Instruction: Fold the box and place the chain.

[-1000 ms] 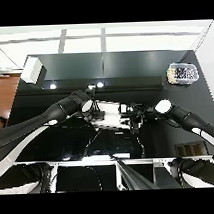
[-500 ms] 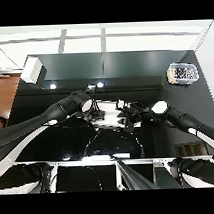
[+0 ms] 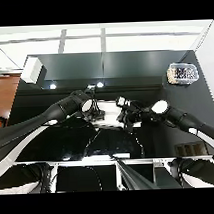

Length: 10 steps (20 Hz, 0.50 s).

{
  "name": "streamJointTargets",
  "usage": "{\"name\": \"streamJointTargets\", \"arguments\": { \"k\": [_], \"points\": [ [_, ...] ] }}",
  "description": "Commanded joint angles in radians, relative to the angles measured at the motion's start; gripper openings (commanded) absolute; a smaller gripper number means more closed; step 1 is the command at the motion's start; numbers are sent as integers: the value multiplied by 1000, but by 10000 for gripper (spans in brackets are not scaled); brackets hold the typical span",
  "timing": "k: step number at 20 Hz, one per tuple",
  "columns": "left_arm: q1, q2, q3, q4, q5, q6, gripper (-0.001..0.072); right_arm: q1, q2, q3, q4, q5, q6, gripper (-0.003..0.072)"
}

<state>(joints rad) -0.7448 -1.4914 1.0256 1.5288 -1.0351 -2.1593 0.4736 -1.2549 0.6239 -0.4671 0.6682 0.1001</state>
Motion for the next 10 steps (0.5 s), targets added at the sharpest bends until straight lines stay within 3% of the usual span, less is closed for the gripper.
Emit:
{"name": "streamJointTargets", "arguments": {
  "k": [1,5,8,10],
  "points": [
    [8,-1,0,8,-18,-50,29,-100,50,30,-116,65,403,19],
    [20,-1,0,3,-21,-51,30,-444,113,33,-297,270,873,19],
    [19,-1,0,-19,-19,-51,31,-657,113,-80,-244,272,980,19],
    [19,-1,0,-20,-21,-51,31,-692,105,-150,-201,280,989,19]
  ]
}}
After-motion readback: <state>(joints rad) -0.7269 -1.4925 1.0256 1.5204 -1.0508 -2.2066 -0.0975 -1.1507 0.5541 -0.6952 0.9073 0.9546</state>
